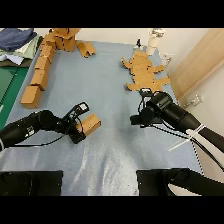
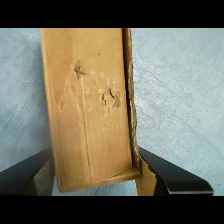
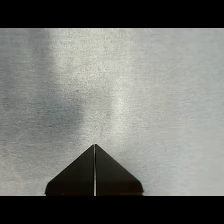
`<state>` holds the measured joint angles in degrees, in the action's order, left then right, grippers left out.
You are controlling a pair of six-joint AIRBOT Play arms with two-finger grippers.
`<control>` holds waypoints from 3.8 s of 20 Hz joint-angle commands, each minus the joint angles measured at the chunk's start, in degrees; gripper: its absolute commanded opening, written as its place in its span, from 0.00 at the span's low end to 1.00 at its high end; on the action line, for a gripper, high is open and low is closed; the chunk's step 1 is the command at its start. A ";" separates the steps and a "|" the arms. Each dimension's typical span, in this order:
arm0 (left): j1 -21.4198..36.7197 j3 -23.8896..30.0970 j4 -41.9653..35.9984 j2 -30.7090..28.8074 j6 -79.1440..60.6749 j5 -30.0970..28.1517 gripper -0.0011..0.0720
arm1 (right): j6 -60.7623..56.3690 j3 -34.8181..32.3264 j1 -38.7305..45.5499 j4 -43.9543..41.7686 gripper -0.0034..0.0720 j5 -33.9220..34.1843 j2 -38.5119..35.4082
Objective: Fold the box.
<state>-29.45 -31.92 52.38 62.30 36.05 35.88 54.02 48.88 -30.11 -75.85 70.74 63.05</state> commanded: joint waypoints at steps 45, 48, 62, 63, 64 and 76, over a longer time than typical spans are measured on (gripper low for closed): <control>18.62 -6.21 32.48 -4.24 43.54 17.73 0.70 | 1.55 0.02 0.02 -1.42 0.05 -1.86 0.00; 23.19 -6.21 32.46 -6.80 43.60 19.80 0.70 | 1.55 0.02 0.02 -1.20 0.05 -1.90 0.00; 46.93 -3.91 32.68 -9.77 36.59 19.06 0.70 | 1.53 0.02 0.02 -1.01 0.05 -2.82 0.15; 47.65 -3.91 32.63 -9.18 35.17 18.27 0.70 | 1.53 0.02 0.02 -1.01 0.05 -2.89 0.15; 47.76 -3.98 32.35 -8.17 33.79 17.25 0.70 | 1.53 0.02 0.02 -1.01 0.05 -3.06 0.15; 47.67 -5.16 22.23 -0.42 18.73 12.85 1.00 | 1.53 0.02 0.02 -1.05 0.05 -4.52 0.15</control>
<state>18.13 -36.91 74.96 61.39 56.53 49.28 55.57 48.86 -30.11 -76.88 66.41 63.16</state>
